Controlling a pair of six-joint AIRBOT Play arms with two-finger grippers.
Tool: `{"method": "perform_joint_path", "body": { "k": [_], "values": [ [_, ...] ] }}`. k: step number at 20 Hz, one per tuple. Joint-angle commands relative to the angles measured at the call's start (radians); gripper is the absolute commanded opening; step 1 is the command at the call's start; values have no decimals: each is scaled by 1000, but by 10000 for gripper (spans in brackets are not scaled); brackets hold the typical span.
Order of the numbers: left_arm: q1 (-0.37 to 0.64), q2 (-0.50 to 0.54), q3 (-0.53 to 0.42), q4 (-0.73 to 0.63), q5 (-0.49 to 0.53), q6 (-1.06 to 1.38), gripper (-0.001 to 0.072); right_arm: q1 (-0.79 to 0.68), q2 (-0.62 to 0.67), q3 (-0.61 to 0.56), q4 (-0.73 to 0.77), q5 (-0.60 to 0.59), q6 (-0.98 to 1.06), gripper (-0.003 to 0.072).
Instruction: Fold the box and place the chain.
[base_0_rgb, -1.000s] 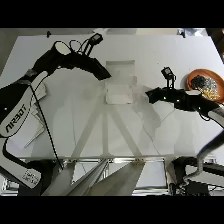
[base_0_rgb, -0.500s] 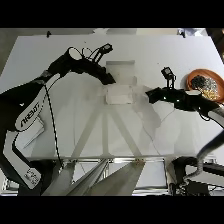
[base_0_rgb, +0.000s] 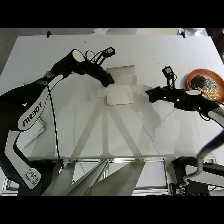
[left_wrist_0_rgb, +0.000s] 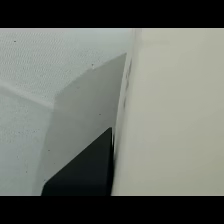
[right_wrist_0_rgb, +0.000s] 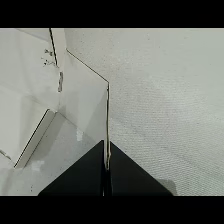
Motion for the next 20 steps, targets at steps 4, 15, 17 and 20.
{"method": "perform_joint_path", "body": {
  "k": [4,15,17,20],
  "values": [
    [-1,-1,0,12,-2,0,17,0,-1,-1,-3,2,0,9],
    [-1,-1,0,11,-2,0,16,0,-1,-1,-2,5,0,16],
    [-1,1,0,12,-5,0,15,0,4,-1,18,12,1,238],
    [5,24,0,8,-12,1,10,-2,71,-1,20,72,5,482]
  ]
}}
